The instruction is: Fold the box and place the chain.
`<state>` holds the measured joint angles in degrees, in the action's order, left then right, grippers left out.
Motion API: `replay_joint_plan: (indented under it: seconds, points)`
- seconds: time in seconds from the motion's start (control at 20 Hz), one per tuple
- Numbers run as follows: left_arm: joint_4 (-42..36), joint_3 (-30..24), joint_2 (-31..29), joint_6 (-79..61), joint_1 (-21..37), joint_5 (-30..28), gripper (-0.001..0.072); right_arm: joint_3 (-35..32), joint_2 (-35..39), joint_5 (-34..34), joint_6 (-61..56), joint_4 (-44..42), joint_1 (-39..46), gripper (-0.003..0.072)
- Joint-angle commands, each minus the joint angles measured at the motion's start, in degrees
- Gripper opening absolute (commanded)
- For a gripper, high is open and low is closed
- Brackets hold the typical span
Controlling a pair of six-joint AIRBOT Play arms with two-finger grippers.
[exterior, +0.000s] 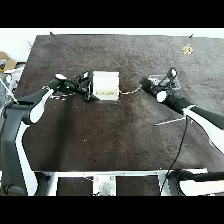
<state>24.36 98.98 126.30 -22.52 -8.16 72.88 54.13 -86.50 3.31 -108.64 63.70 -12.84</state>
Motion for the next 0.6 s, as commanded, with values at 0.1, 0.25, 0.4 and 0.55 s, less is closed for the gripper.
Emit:
replay_joint_plan:
  seconds: [0.1, 0.25, 0.4, 0.55]
  points:
    - [0.02, 0.07, -0.04, 0.0, 0.04, -0.02, 0.0275, 3.98, 16.31, -3.32, -0.24, 11.34, -9.46, 0.0001]
    - [0.02, 0.07, -0.04, 0.0, 0.04, -0.02, 0.0275, 11.04, 17.16, -4.11, -0.24, 16.24, -16.26, 0.0001]
    - [0.02, 0.07, -0.04, 0.0, 0.04, -0.02, 0.0275, 15.52, 15.37, -3.32, -0.26, 17.53, -20.9, 0.0001]
    - [0.02, 0.07, -0.04, 0.0, 0.04, -0.02, 0.0275, 15.72, 12.52, -5.42, -0.72, 16.9, -22.32, 0.0001]
